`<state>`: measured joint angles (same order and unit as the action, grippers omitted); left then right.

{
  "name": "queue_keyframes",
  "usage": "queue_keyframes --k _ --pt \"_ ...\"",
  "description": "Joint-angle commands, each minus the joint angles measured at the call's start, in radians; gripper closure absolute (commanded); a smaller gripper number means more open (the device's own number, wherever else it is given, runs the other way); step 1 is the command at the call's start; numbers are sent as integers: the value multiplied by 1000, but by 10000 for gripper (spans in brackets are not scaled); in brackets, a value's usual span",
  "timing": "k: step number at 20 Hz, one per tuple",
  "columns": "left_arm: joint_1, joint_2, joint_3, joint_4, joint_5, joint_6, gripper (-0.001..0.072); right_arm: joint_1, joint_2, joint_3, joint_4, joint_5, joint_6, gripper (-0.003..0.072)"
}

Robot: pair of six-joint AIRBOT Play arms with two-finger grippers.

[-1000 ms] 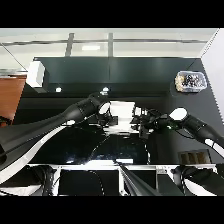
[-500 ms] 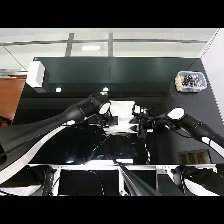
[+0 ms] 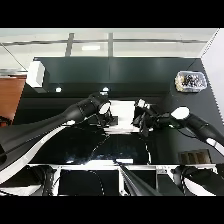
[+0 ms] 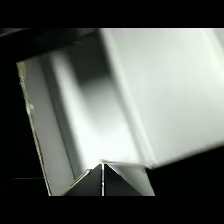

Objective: Fold the box and place the chain.

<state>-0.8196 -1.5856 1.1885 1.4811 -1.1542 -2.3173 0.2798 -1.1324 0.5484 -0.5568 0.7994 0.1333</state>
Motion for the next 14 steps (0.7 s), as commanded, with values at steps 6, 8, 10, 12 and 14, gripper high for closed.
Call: queue_keyframes --k 6,8,10,12,14 --pt "0 -1 0 2 -2 2 679 -489 208 -1 -425 83 974 664" --pt "0 -1 0 2 -2 2 679 -552 203 -31 -378 56 1095 664" --pt "0 -1 0 2 -2 2 679 -547 158 -51 -341 93 1114 664" --pt "0 -1 0 2 -2 2 679 -506 73 -55 -307 168 1098 664" --pt "0 -1 0 1 -2 2 679 -424 -12 -55 -291 212 1064 664"
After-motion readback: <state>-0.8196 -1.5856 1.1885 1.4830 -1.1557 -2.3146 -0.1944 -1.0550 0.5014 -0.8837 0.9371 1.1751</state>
